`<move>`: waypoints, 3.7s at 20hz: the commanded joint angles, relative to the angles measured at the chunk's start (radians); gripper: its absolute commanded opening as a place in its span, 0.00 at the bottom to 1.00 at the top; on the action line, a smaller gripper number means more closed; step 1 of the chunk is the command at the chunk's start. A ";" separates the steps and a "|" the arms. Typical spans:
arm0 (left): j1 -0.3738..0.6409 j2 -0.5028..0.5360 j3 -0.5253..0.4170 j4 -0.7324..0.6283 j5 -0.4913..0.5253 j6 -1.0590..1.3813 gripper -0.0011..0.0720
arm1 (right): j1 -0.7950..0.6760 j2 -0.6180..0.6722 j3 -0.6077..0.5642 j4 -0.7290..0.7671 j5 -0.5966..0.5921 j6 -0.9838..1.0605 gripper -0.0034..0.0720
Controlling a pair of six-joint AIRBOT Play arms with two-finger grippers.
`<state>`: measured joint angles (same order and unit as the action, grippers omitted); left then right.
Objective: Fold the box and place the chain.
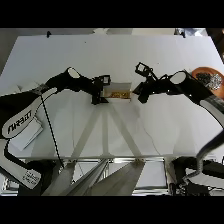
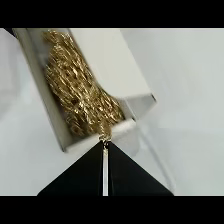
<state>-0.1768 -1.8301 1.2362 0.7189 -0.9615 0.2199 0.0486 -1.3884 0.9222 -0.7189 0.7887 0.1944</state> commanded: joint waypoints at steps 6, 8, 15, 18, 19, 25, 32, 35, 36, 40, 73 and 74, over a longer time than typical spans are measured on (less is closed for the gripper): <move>0.000 0.001 0.000 0.000 0.000 0.000 0.72 | 0.092 0.015 0.001 0.147 0.002 0.008 0.13; 0.000 0.001 0.000 0.000 0.000 0.000 0.72 | 0.111 0.007 0.001 0.149 -0.023 0.029 0.42; 0.000 0.001 0.000 0.000 0.000 0.000 0.72 | 0.111 0.014 0.284 -0.111 0.345 0.343 0.42; 0.000 0.001 0.000 0.000 0.000 0.000 0.72 | 0.077 -0.095 0.525 -0.207 0.443 0.450 0.42; 0.000 0.001 0.000 0.000 0.000 0.000 0.72 | 0.064 -0.143 0.589 -0.187 0.449 0.468 0.42; 0.000 0.001 0.000 0.000 0.000 0.000 0.72 | 0.062 -0.386 0.713 -0.155 0.472 0.566 0.43; 0.000 0.001 0.000 0.000 0.000 0.000 0.72 | 0.097 -0.414 0.713 -0.092 0.608 0.449 0.44; 0.000 0.001 0.000 0.000 0.000 0.000 0.72 | 0.135 -0.414 0.713 -0.116 0.578 0.304 0.54; 0.000 0.001 0.000 0.000 0.000 0.000 0.72 | 0.145 -0.414 0.713 -0.116 0.546 0.274 0.60; 0.000 0.001 0.000 0.000 0.000 0.000 0.72 | 0.188 -0.414 0.713 -0.219 0.417 0.190 0.62; 0.000 0.001 0.000 0.000 0.000 0.000 0.72 | 0.301 -0.364 0.580 -0.531 0.327 0.385 0.40; 0.000 0.001 0.000 0.000 0.000 0.000 0.72 | 0.301 -0.365 0.575 -0.531 0.328 0.385 0.46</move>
<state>-0.1768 -1.8301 1.2362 0.7189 -0.9615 0.2195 0.3489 -1.7512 1.5120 -1.2270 1.1000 0.5632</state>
